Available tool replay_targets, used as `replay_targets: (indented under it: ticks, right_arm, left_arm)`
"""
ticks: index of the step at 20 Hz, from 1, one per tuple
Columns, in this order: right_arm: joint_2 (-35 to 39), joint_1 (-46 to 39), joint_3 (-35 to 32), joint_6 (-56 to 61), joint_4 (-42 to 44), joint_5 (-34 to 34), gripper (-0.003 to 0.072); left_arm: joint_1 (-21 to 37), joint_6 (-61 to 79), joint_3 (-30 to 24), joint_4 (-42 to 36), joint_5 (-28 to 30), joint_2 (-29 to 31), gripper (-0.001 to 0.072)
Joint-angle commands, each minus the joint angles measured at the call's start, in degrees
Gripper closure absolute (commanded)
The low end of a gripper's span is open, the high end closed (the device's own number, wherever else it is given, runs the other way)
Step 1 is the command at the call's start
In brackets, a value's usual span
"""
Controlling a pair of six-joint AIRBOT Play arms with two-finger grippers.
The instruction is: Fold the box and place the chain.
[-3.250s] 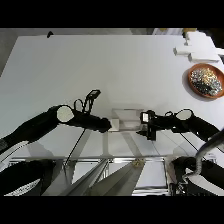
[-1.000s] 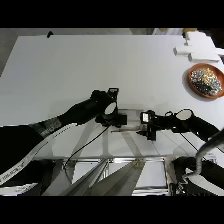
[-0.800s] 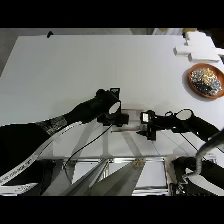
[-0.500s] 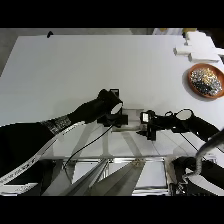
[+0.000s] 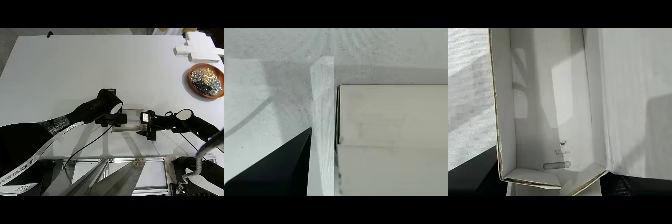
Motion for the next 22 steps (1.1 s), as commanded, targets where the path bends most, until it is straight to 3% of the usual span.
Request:
replay_targets:
  ticks: [1, 10, 14, 17, 18, 19, 20, 22]
  right_arm:
    - [0.02, 0.0, -0.02, 0.0, 0.0, 0.02, 0.037]
    - [0.02, 0.0, -0.02, 0.0, 0.0, 0.02, 0.037]
    - [0.02, 0.0, -0.02, 0.0, 0.0, 0.02, 0.037]
    - [0.02, 0.0, -0.02, 0.0, 0.0, 0.02, 0.037]
    - [0.02, 0.0, -0.02, 0.0, 0.0, 0.02, 0.037]
    - [0.02, 0.0, -0.02, 0.0, 0.0, 0.02, 0.037]
    - [0.02, 0.0, -0.02, 0.0, 0.0, 0.02, 0.037]
    - [0.02, 0.0, -0.02, 0.0, -0.02, 0.0, 0.037]
  left_arm:
    - [-0.09, -0.33, -0.61, 0.35, 0.39, 0.22, 0.0346]
    - [-0.33, -0.61, -1.31, -0.85, 2.03, 0.61, 0.0373]
    - [-0.59, -0.57, -5.2, -2.6, 6.01, 2.34, 0.0365]
    - [-0.26, -0.11, -6.21, -2.51, 5.49, 2.89, 0.037]
    - [-0.26, -0.13, -6.21, -2.56, 5.49, 2.86, 0.0401]
    - [-0.26, -0.13, -6.21, -2.56, 5.49, 2.84, 0.05]
    - [-0.26, -0.13, -6.21, -2.56, 5.55, 2.84, 0.0652]
    - [-0.26, -0.13, -6.21, -2.54, 5.53, 2.82, 0.0704]
